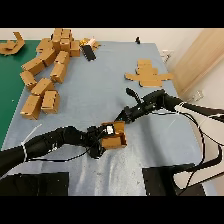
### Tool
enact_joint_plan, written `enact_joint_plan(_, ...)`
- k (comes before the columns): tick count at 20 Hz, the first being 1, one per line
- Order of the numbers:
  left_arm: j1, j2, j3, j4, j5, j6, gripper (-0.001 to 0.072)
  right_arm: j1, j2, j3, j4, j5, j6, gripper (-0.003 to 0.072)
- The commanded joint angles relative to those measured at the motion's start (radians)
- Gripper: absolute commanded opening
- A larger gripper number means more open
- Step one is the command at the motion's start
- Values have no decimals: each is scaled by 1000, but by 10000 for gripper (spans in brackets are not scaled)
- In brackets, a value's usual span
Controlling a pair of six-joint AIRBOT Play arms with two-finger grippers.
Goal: Fold the box.
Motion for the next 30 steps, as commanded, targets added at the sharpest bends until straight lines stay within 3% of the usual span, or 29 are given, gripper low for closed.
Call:
enact_joint_plan(1,1,1,0,0,1,0,521,34,41,-28,34,-64,-105,0)
enact_joint_plan(4,1,1,0,0,0,0,521,36,141,-127,34,-34,-115,0)
enact_joint_plan(8,1,1,0,0,0,0,521,65,302,-274,-14,131,-143,1)
enact_joint_plan(11,1,1,0,0,0,0,521,106,365,-289,-55,305,-143,1)
enact_joint_plan(15,1,1,0,0,0,0,521,172,369,-257,-143,437,-178,2)
enact_joint_plan(20,1,1,0,0,0,0,521,308,425,-245,-240,445,-185,2)
enact_joint_plan(26,1,1,0,0,0,0,521,448,635,-259,-537,506,-105,2)
enact_joint_plan(29,1,1,0,0,0,0,521,454,702,-314,-576,521,-106,3)
enact_joint_plan(30,1,1,0,0,0,0,521,456,716,-333,-581,525,-107,46)
